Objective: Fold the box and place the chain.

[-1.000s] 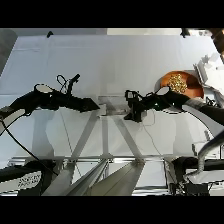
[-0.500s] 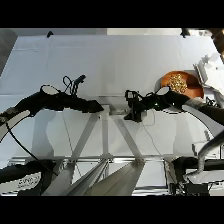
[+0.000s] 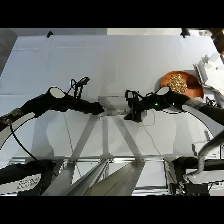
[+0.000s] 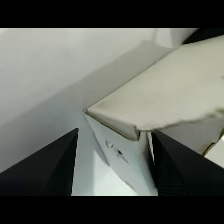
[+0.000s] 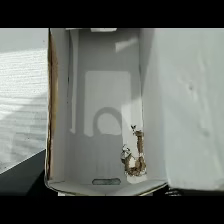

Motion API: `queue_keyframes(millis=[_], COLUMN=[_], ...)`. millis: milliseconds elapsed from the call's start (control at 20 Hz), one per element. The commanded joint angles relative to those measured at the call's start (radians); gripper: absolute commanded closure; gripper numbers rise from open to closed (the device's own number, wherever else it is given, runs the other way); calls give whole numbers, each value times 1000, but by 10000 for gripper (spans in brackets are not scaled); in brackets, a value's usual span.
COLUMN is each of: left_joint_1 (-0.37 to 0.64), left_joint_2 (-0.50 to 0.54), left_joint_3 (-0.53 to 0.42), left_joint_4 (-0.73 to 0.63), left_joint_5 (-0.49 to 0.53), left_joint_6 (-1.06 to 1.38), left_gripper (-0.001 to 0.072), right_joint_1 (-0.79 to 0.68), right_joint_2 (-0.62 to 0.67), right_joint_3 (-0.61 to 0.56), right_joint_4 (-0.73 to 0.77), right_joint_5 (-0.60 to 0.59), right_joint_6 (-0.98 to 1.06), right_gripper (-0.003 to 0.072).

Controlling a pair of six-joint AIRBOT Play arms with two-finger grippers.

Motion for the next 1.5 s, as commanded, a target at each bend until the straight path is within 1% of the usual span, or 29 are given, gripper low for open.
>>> queue_keyframes(millis=[0,50,100,200,300,350,400,500,600,800,850,900,1050,1150,1250,1350,1450], left_joint_1=[-6,-6,-6,-23,-64,-88,-114,-165,-206,-274,-286,-295,-309,-322,-332,-341,-350], left_joint_2=[16,27,37,38,32,31,32,30,15,-21,-24,-26,-47,-79,-118,-147,-166], left_joint_3=[12,27,51,118,186,211,229,242,243,250,259,267,288,317,360,390,397], left_joint_4=[69,85,133,306,473,516,525,525,558,787,829,857,877,877,877,877,872], left_joint_5=[22,19,10,-23,-88,-108,-115,-99,-98,-98,-98,-98,-108,-138,-185,-196,-195], left_joint_6=[-56,-67,-117,-299,-414,-431,-446,-451,-539,-885,-951,-999,-1091,-1094,-1094,-1117,-1179], left_gripper=[207,209,223,223,222,221,215,215,217,228,275,304,318,321,375,376,376], right_joint_1=[0,0,0,0,0,0,0,0,0,0,0,0,0,0,0,0,0], right_joint_2=[0,0,0,0,0,0,0,0,0,0,0,0,0,0,0,0,0], right_joint_3=[0,0,0,0,0,0,0,0,0,0,0,0,0,0,0,0,0], right_joint_4=[0,0,0,0,0,0,0,0,0,0,0,0,0,0,0,0,0], right_joint_5=[0,0,0,0,0,0,0,0,0,0,0,0,0,0,0,0,0], right_joint_6=[0,0,0,0,0,0,0,0,0,0,0,0,0,0,0,0,0], right_gripper=[230,230,230,230,230,230,230,230,230,230,230,230,230,230,230,230,230])
